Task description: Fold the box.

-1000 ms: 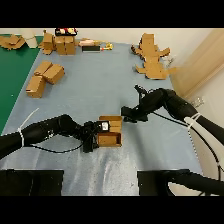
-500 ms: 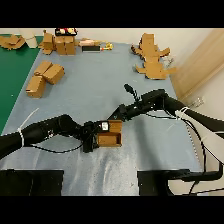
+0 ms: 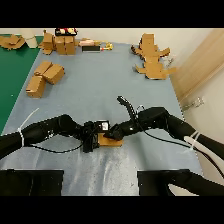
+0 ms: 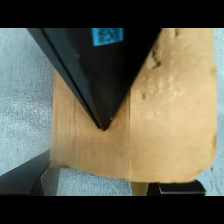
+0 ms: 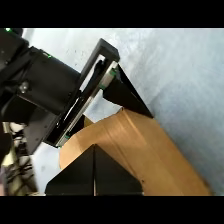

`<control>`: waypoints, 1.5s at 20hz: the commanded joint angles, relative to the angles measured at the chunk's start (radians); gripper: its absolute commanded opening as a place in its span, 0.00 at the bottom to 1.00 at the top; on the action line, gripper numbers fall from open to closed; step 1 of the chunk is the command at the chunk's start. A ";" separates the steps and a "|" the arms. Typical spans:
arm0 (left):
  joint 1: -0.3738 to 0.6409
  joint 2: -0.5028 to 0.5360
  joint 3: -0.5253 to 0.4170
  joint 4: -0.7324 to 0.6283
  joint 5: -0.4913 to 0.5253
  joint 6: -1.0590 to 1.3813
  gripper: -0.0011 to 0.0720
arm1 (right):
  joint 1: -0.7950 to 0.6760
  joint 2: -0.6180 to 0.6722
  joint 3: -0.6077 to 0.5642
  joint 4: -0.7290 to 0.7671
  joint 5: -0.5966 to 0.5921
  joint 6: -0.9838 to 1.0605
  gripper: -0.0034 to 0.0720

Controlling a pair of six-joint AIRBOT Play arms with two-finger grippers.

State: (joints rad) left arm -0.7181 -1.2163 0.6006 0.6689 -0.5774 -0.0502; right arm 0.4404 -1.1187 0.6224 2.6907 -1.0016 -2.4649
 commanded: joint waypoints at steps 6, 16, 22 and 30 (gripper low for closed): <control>0.001 0.001 0.001 0.000 0.000 0.000 0.76 | 0.329 0.248 -0.072 -0.636 0.344 0.150 0.37; 0.001 0.001 0.001 0.000 0.000 0.000 0.76 | 0.346 0.304 -0.071 -0.853 0.304 0.160 0.60; 0.001 0.001 0.001 0.000 0.000 0.000 0.76 | 0.454 0.368 -0.154 -0.843 0.477 -0.111 0.65; 0.001 0.001 0.001 0.000 -0.002 0.000 0.76 | 0.494 0.407 -0.252 -0.858 0.629 -0.163 0.65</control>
